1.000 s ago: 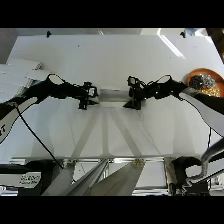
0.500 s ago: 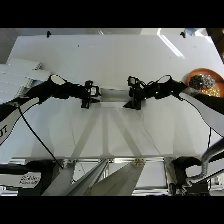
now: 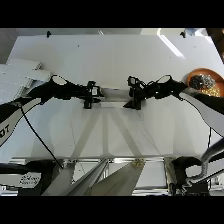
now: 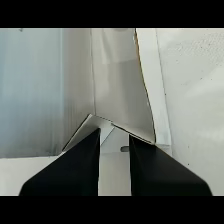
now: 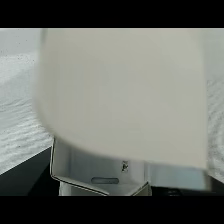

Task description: Fold the box and place the chain.

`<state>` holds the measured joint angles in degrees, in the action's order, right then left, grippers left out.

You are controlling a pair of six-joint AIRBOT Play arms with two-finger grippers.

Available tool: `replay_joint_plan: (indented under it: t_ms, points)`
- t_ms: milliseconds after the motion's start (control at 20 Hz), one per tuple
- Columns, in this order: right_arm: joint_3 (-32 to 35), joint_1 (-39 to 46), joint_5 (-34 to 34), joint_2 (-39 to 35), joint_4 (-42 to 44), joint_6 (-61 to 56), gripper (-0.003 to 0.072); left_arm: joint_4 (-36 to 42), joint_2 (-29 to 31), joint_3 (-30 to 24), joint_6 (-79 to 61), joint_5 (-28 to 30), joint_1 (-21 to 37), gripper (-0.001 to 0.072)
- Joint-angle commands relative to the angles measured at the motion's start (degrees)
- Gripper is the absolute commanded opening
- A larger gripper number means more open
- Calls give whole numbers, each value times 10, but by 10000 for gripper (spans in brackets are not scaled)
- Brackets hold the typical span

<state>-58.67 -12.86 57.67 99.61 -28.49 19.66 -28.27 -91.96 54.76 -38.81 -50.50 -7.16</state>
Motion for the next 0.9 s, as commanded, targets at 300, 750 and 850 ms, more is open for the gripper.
replay_joint_plan:
  t_ms: [300,750,850]
  points:
    - [0,0,0,0,0,-1,354,8,-1,0,3,-3,-1,367]
    - [0,0,0,0,0,-1,354,8,15,0,31,-7,4,11]
    - [0,0,0,0,0,-1,354,2,42,0,33,-27,16,11]
